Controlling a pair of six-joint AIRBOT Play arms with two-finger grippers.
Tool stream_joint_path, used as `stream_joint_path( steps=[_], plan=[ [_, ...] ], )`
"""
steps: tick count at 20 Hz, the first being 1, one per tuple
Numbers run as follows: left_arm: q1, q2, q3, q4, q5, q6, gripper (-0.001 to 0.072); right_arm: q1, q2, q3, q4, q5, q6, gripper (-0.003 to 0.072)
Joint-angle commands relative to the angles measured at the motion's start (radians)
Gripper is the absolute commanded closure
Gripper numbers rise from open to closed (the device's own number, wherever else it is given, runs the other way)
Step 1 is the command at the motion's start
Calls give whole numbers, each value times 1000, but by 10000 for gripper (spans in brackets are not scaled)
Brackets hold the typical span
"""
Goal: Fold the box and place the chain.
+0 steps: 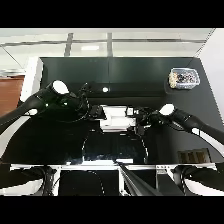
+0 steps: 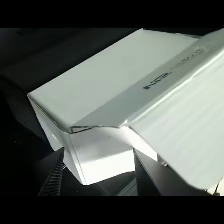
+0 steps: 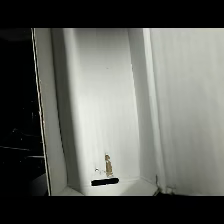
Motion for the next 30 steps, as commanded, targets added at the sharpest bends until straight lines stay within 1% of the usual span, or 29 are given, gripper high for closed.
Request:
stream_joint_path(
  steps=[1, 3, 7, 9, 11, 13, 17, 21, 24, 26, 30],
  plan=[
    [-16, 0, 5, 35, 37, -60, 213, 1, 0, 0, 0, 0, 0, 217],
    [-29, 0, 6, 65, 55, -91, 214, 1, 0, 0, 0, 0, 0, 216],
    [-90, 0, 8, 197, 105, -224, 214, 1, 0, 0, 0, 0, 0, 216],
    [-131, 0, 18, 272, 151, -298, 214, 1, 0, 0, 0, 0, 0, 216],
    [-167, 0, 35, 376, 171, -373, 213, 1, 0, 0, 0, 0, 0, 217],
    [-190, 0, 54, 474, 161, -441, 214, 1, 0, 0, 0, 0, 0, 216],
    [-230, 0, 68, 599, 119, -551, 214, 1, 0, 0, 0, 0, 0, 217],
    [-301, -4, 68, 719, 103, -693, 214, 1, 0, 0, 0, 0, 0, 216],
    [-352, -5, 69, 773, 137, -814, 214, 1, 0, 0, 0, 0, 0, 216],
    [-388, -13, 76, 797, 129, -872, 214, 1, 0, 0, 0, 0, 0, 217],
    [-436, -75, 137, 792, 125, -921, 213, 1, 0, 0, 0, 0, 0, 216]
  ],
)
